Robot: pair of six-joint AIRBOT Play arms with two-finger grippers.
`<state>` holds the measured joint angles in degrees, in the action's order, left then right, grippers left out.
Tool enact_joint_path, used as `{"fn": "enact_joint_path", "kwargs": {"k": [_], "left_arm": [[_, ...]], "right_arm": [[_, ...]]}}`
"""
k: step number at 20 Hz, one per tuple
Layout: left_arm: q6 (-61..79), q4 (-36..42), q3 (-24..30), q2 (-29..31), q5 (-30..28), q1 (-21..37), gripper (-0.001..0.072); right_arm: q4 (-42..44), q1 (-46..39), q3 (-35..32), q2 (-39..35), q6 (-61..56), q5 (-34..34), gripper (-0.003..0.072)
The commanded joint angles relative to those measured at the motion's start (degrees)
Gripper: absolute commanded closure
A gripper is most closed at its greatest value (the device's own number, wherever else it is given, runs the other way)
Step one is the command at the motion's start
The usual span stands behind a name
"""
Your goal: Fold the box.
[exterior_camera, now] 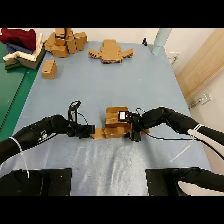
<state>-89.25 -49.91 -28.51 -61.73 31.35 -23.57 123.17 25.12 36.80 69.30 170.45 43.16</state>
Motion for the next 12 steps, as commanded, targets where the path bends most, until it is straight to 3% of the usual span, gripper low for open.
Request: {"fn": "enact_joint_path", "kwargs": {"k": [1, 4, 12], "left_arm": [[-0.2, 1.2, 0.0, -2.1, 0.3, -0.8, 0.0698], [1.0, 3.8, -0.6, -2.2, -0.9, -1.5, 0.0698], [4.5, 5.6, -9.8, -2.2, 6.1, -1.7, 0.0697]], "right_arm": [[0.0, 0.0, 0.0, 0.0, 0.0, 0.0, 0.0093], [0.0, 0.0, 0.0, 0.0, 0.0, 0.0, 0.0093], [0.0, 0.0, 0.0, 0.0, 0.0, 0.0, 0.0093]]}}
